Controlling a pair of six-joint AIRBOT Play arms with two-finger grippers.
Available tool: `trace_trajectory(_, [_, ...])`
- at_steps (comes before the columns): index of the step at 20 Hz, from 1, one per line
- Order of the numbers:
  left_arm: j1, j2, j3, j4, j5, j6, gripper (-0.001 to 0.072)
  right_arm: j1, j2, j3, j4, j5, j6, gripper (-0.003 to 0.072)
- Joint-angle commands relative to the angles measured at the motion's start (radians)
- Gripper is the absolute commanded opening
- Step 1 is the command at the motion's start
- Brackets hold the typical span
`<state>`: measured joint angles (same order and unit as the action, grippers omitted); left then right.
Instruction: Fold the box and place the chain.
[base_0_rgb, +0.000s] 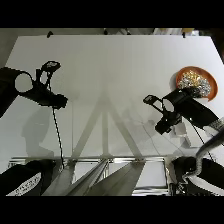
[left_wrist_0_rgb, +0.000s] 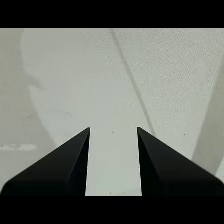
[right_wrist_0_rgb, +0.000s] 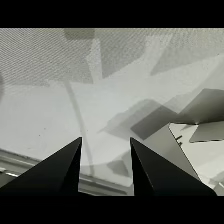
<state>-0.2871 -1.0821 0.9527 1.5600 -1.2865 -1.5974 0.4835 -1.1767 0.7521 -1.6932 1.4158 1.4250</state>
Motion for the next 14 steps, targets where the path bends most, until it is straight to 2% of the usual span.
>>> trace_trajectory(1, [0.000,0.001,0.000,0.000,0.000,0.000,0.0334,0.000,0.000,0.000,0.000,-0.006,0.000,0.0318])
trace_trajectory(4, [0.000,0.001,0.000,0.000,0.000,0.000,0.0334,0.001,0.000,0.000,0.016,-0.006,0.000,0.0317])
trace_trajectory(6, [0.000,0.001,0.000,0.000,0.000,0.000,0.0334,0.000,-0.001,0.000,0.026,-0.108,0.018,0.0288])
trace_trajectory(7, [0.000,0.001,0.000,0.000,0.000,0.000,0.0334,0.000,-0.002,0.000,0.017,-0.170,0.065,0.0060])
trace_trajectory(8, [0.000,0.001,0.000,0.000,0.000,0.000,0.0334,0.000,-0.002,0.000,-0.007,-0.228,0.097,0.0015])
trace_trajectory(10, [0.000,0.001,0.000,0.000,0.000,0.000,0.0334,0.000,-0.002,0.000,-0.148,-0.312,0.224,0.0014])
trace_trajectory(12, [0.000,0.001,0.000,0.000,0.000,0.000,0.0334,-0.032,0.002,0.001,-0.396,-0.295,0.430,0.0015])
trace_trajectory(14, [0.000,0.001,0.000,0.000,0.000,0.000,0.0334,-0.139,0.018,0.001,-0.497,-0.249,0.457,0.0015])
